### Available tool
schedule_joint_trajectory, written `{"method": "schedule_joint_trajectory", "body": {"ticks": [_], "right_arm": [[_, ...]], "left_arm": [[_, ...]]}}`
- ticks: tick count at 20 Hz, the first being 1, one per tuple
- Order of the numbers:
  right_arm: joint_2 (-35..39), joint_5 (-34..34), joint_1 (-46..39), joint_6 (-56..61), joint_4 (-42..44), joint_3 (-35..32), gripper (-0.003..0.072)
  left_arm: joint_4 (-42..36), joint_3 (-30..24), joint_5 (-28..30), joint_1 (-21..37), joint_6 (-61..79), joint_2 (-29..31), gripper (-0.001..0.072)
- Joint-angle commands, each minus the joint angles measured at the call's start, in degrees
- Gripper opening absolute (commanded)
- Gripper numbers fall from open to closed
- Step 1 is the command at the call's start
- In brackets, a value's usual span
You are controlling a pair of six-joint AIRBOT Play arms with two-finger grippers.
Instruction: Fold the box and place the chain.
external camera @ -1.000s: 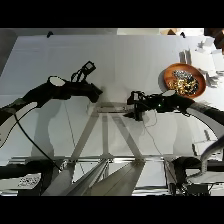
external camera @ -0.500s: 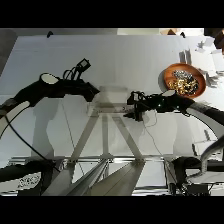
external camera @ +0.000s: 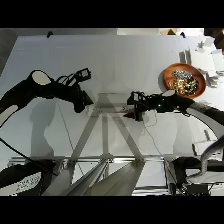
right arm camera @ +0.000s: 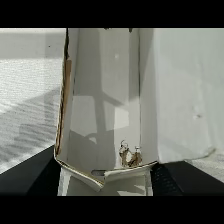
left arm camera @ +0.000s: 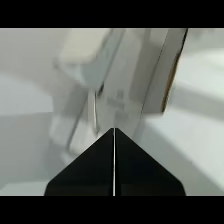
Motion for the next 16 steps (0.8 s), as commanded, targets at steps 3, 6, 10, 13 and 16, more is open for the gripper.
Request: {"method": "schedule_joint_trajectory", "body": {"ticks": [3,6,10,13,16], "right_arm": [[0.0,0.0,0.0,0.0,0.0,0.0,0.0536],[0.0,0.0,0.0,0.0,0.0,0.0,0.0536],[0.0,0.0,0.0,0.0,0.0,0.0,0.0536],[0.0,0.0,0.0,0.0,0.0,0.0,0.0536],[0.0,0.0,0.0,0.0,0.0,0.0,0.0536]], "left_arm": [[16.8,0.0,1.4,-4.1,-12.2,-2.3,0.0007],[25.9,0.0,3.6,-5.4,-20.9,-3.3,0.0006],[36.0,-0.1,4.4,-6.9,-27.6,-3.3,0.0006],[29.6,-0.1,6.0,-8.7,-20.2,-1.9,0.001],[21.4,-0.1,6.9,-8.5,-7.0,1.1,0.0012]]}}
